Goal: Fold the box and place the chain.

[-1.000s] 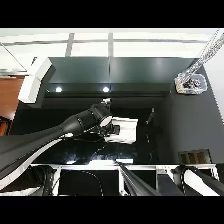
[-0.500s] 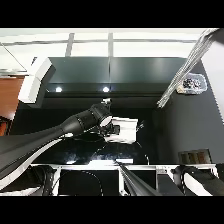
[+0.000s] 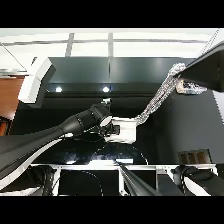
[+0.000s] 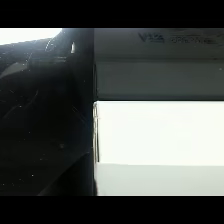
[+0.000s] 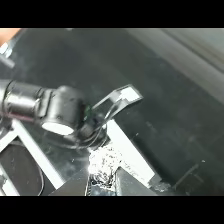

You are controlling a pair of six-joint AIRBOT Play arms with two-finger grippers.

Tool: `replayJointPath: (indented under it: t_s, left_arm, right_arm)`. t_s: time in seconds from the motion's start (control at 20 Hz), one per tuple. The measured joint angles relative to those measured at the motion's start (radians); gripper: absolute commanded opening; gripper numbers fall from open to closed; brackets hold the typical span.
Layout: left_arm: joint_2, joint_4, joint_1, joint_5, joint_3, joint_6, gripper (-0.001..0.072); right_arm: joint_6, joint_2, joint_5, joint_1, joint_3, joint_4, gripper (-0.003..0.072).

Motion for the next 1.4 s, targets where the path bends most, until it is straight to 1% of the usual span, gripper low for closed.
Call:
replayJointPath:
  t_s: [0.15,0.4,0.7,0.9,1.4]
  left_arm:
    - [0.0,0.0,0.0,0.0,0.0,0.0,0.0026]
    - [0.0,0.0,0.0,0.001,0.0,0.0,0.0026]
    - [0.0,0.0,0.0,0.001,0.0,0.0,0.0026]
    - [0.0,0.0,0.0,0.001,0.0,0.0,0.0026]
    - [0.0,0.0,0.0,0.001,0.0,0.0,0.0026]
  right_arm:
    - [-0.005,0.0,0.008,0.034,-0.011,0.0,0.0003]
    - [-0.008,0.0,0.01,0.05,-0.06,0.005,0.0003]
    - [-0.023,0.0,-0.01,0.055,-0.145,0.082,0.0004]
    - [-0.035,0.0,-0.04,0.078,-0.265,0.106,0.0004]
    - [-0.063,0.0,-0.14,0.097,-0.61,0.078,0.0004]
